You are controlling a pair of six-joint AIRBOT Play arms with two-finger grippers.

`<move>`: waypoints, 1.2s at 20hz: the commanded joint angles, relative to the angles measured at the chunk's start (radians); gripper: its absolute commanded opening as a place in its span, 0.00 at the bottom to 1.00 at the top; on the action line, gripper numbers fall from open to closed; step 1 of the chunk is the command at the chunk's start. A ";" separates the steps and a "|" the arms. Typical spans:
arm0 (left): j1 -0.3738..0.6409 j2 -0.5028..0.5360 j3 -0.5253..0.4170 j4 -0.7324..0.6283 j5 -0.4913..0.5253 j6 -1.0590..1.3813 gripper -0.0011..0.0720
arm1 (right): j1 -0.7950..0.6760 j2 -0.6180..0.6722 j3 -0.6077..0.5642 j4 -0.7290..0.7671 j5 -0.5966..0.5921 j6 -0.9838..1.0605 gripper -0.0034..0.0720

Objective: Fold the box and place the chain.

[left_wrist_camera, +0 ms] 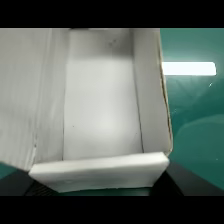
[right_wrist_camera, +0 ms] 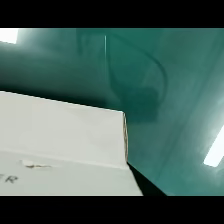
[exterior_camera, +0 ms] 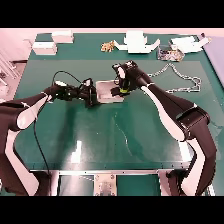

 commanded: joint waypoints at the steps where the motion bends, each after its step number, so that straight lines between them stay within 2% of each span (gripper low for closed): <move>1: -0.001 0.000 0.000 -0.003 0.008 0.002 0.87 | 0.005 -0.002 -0.001 0.050 -0.002 -0.006 0.05; 6: -0.001 0.000 0.000 -0.003 0.008 0.002 0.87 | 0.004 -0.001 -0.001 0.050 0.023 -0.006 0.07; 7: -0.002 0.000 0.000 -0.003 0.008 0.002 0.87 | 0.002 0.000 0.000 0.049 0.029 -0.006 0.26; 8: -0.001 0.000 0.000 -0.003 0.008 0.002 0.87 | 0.000 0.002 0.000 0.048 0.035 -0.006 0.41; 11: -0.002 0.000 0.000 -0.003 0.008 0.002 0.87 | -0.012 0.021 0.000 0.042 0.036 -0.006 0.42; 13: -0.001 0.000 0.000 -0.003 0.008 0.002 0.87 | -0.024 0.039 0.002 0.042 0.036 -0.006 0.47; 15: -0.001 0.000 0.000 -0.003 0.008 0.002 0.87 | -0.037 0.056 0.003 0.042 0.038 -0.006 0.48; 17: -0.001 0.000 0.000 -0.003 0.008 0.002 0.87 | -0.045 0.065 0.003 0.042 0.043 -0.010 0.61; 24: -0.001 0.000 0.000 -0.003 0.008 0.002 0.87 | -0.062 0.111 0.003 0.039 0.055 -0.076 0.61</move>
